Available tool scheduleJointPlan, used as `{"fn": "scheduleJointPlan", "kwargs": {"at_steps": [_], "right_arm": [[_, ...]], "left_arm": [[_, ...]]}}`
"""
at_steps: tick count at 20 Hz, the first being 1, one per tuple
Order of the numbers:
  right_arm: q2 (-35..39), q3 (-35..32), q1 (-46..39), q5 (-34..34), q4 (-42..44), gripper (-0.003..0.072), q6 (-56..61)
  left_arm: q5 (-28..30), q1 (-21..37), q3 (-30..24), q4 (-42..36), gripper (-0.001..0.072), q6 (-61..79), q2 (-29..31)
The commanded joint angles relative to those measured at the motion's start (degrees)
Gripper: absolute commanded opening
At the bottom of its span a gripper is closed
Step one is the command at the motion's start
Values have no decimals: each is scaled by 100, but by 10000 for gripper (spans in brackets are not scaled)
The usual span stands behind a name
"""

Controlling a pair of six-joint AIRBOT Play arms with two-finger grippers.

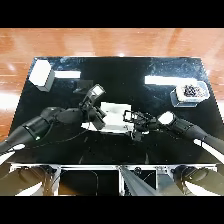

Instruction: Fold the box and place the chain.

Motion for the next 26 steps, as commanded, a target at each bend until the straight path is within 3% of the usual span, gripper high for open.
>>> {"fn": "scheduleJointPlan", "kwargs": {"at_steps": [1,3,4,5,6,10,12,22,26], "right_arm": [[0,-2,-2,2,0,575,2],[0,-2,-2,2,0,575,2],[0,-2,-2,2,0,575,2],[0,-2,-2,2,2,575,2],[0,-2,-2,0,0,575,2],[0,-2,-2,2,4,575,2],[0,-2,-2,2,4,575,2],[0,-2,-2,2,9,575,4],[0,-2,-2,2,9,575,4]], "left_arm": [[1270,584,2,470,18,2,144],[1836,927,2,723,27,2,142],[2024,1082,0,852,163,7,142],[2120,1185,2,1005,423,11,142],[2164,1235,2,1182,623,68,142],[2422,1106,-31,1156,611,1937,142],[1987,1051,-98,918,610,2557,131],[918,761,-92,455,607,3532,-531],[896,476,-92,450,607,3718,-743]]}}
